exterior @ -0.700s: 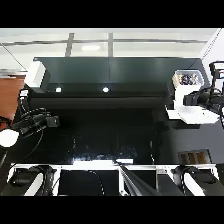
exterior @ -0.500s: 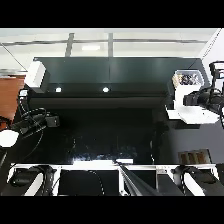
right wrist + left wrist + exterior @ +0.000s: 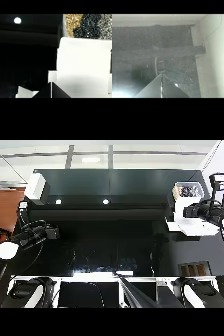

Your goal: Fold the box and place the chain.

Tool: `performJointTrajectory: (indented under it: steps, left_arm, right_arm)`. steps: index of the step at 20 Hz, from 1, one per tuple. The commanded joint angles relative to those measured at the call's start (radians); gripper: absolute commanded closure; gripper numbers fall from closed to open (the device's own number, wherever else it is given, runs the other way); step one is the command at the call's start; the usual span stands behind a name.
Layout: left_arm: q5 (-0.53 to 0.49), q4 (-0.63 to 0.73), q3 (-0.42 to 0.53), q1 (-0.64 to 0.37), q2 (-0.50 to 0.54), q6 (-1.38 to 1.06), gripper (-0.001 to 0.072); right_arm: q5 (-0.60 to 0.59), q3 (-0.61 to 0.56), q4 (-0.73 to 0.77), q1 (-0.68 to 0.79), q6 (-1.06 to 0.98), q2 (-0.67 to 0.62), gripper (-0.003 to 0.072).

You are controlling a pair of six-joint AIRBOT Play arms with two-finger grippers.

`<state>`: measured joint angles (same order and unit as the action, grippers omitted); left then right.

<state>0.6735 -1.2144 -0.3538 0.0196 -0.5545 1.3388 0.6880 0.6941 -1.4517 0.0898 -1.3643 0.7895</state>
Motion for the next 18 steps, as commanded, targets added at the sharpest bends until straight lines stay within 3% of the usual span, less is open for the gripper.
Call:
performJointTrajectory:
  steps: [1,4,5,6,7,10,12,15,18]
  left_arm:
    - [-0.076,0.0,0.0,0.001,0.001,0.0,0.0684]
    - [-0.201,0.0,0.0,0.001,-0.013,0.0,0.0684]
    - [-0.257,0.006,0.0,0.001,-0.027,0.0,0.0647]
    - [-0.302,0.024,-0.001,0.001,-0.042,0.0,0.0377]
    - [-0.335,0.026,-0.001,0.001,-0.056,0.001,-0.0011]
    - [-0.338,0.01,-0.001,0.0,-0.076,-0.004,-0.0006]
    - [-0.286,-0.01,-0.001,0.0,-0.076,-0.004,-0.0006]
    - [-0.191,-0.054,-0.001,0.0,-0.076,-0.004,-0.0006]
    - [-0.159,-0.063,-0.001,0.001,-0.076,-0.003,-0.0006]
  right_arm:
    - [-0.019,0.0,0.048,0.0,-0.001,0.001,0.0671]
    - [-0.18,-0.001,0.071,-0.001,-0.001,0.004,0.067]
    - [-0.253,-0.001,0.068,0.0,-0.001,0.011,0.0655]
    - [-0.325,0.0,0.064,0.005,-0.001,0.027,0.0352]
    - [-0.37,0.0,0.064,0.01,-0.007,0.052,-0.0001]
    - [-0.321,0.009,-0.058,0.027,-0.019,0.153,-0.0025]
    - [-0.244,0.086,-0.182,0.143,-0.173,0.233,-0.0024]
    - [-0.105,0.304,-0.186,0.43,-0.271,0.396,-0.0024]
    - [0.188,0.548,-0.094,0.65,-0.242,0.585,-0.0024]
